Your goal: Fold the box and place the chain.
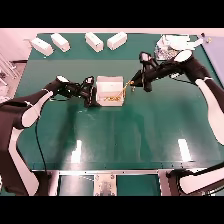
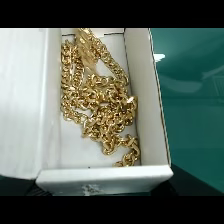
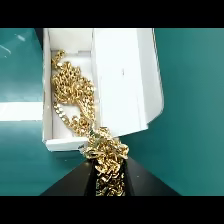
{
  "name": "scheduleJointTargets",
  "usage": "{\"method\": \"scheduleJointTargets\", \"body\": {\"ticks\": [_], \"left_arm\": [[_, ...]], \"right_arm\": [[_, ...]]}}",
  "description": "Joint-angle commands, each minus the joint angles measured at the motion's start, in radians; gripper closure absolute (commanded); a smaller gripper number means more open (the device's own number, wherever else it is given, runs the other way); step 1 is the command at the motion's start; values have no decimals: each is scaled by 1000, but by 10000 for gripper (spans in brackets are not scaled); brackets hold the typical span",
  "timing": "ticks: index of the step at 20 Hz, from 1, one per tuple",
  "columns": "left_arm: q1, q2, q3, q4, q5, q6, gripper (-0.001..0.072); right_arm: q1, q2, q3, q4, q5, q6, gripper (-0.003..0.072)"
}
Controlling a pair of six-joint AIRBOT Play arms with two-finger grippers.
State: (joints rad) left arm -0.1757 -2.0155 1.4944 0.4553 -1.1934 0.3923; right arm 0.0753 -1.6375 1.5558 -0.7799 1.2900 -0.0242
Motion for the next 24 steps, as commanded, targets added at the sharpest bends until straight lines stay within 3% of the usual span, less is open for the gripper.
{"method": "scheduleJointTargets", "body": {"ticks": [1,5,12,24], "left_arm": [[0,1,0,0,0,0,175],[0,1,0,0,0,0,176],[0,1,0,0,0,1,176],[0,1,0,0,0,0,175]], "right_arm": [[8,138,2,15,-18,57,685],[55,227,16,21,-93,59,684],[163,235,108,20,-238,21,686],[218,198,91,20,-248,81,687]]}}
